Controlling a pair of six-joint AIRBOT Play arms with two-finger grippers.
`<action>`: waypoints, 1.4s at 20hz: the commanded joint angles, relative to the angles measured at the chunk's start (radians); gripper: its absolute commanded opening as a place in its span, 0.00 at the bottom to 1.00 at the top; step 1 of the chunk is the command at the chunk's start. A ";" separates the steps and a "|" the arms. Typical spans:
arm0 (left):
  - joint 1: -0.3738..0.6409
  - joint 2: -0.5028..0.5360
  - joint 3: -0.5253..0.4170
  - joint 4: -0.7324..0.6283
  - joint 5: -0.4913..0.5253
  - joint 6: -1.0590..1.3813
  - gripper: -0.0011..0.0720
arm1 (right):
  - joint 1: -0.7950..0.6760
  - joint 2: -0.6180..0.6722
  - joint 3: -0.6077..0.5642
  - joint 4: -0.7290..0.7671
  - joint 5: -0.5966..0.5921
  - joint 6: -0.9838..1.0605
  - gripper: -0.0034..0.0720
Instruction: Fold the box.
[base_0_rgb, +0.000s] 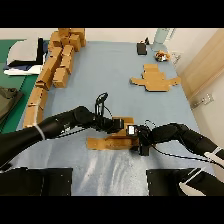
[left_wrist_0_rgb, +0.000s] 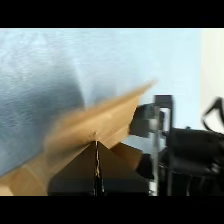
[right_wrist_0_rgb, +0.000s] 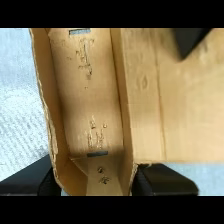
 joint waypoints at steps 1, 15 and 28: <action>-0.001 -0.098 0.003 -0.002 -0.019 -0.021 0.03 | 0.000 0.000 0.000 0.000 0.001 0.000 0.68; 0.093 -0.065 0.064 0.061 -0.047 0.005 0.03 | 0.000 0.000 0.000 0.000 0.001 0.000 0.68; 0.337 0.269 -0.087 -0.013 -0.436 0.551 0.03 | 0.000 0.000 0.000 0.000 0.000 0.000 0.68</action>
